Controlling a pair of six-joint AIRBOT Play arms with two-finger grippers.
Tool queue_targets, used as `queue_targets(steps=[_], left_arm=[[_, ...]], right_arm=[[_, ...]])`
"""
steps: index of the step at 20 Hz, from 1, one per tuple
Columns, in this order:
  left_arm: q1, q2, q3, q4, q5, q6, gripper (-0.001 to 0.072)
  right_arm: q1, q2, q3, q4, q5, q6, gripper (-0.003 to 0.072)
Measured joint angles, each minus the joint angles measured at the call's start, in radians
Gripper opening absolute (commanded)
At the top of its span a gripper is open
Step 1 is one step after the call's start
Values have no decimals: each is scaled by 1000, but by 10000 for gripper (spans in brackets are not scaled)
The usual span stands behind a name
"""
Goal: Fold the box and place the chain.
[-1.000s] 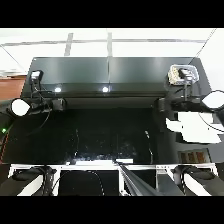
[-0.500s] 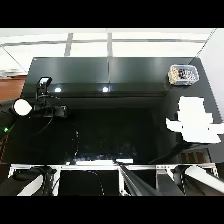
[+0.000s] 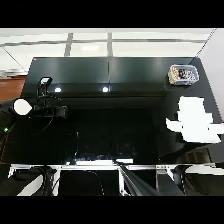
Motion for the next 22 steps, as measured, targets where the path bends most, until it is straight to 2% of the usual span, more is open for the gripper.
queue_targets(steps=[1, 6, 11, 16, 19, 22], left_arm=[[0, 0, 0, -5, 0, 0, 702], [0, 0, 0, -18, 2, 0, 702], [0, 0, 0, -21, 32, 0, 702], [-37, -23, 2, -61, 58, 55, 702], [-56, -74, 24, -187, 68, 116, 702], [-56, -180, 90, -406, 41, 237, 703]], right_arm=[[11, -6, 3, 0, 14, -24, 18], [93, 8, 7, 55, 125, -77, 16], [242, 172, -93, 281, 151, -87, 16], [476, 433, -425, 585, -34, -90, 16], [679, 560, -622, 746, -198, -106, 17], [899, 622, -754, 861, -369, -113, 17]])
